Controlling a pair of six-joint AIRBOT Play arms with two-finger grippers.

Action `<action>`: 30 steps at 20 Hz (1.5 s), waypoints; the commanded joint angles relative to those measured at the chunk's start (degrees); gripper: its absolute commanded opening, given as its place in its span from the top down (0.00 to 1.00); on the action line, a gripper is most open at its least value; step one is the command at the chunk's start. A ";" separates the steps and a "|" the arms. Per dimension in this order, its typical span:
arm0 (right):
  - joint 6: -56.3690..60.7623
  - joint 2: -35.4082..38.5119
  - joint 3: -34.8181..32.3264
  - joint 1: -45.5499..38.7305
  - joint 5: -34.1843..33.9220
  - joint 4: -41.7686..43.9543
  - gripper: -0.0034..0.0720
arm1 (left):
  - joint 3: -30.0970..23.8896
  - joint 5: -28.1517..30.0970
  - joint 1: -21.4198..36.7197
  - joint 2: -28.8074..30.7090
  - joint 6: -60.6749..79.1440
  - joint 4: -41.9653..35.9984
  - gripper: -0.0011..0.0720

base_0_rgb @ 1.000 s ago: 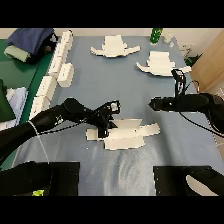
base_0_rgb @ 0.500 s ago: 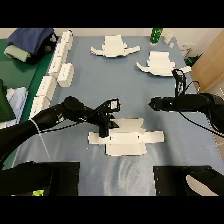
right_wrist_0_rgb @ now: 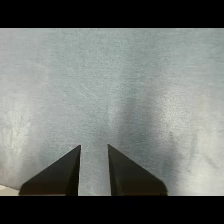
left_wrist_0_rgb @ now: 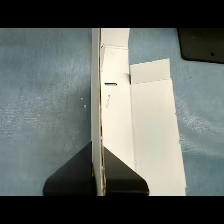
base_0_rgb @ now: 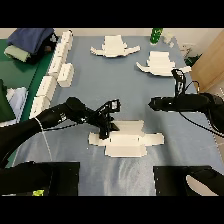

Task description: Fold the box.

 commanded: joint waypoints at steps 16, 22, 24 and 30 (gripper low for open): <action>10.71 15.96 -2.95 15.39 -26.49 -3.50 0.96 | -0.04 -2.58 -0.04 -0.20 -4.24 1.68 0.97; -1.09 23.96 -12.26 39.98 -25.03 -5.90 0.94 | -0.04 -2.64 -0.09 -0.20 -4.24 1.70 0.97; -7.78 21.18 -13.64 46.95 -21.44 -12.33 0.21 | -0.04 -2.58 -0.07 -0.20 -4.24 1.70 0.97; -11.02 7.74 -13.70 52.61 -7.80 -24.70 0.07 | -0.04 -2.58 -0.07 -0.20 -4.24 1.70 0.97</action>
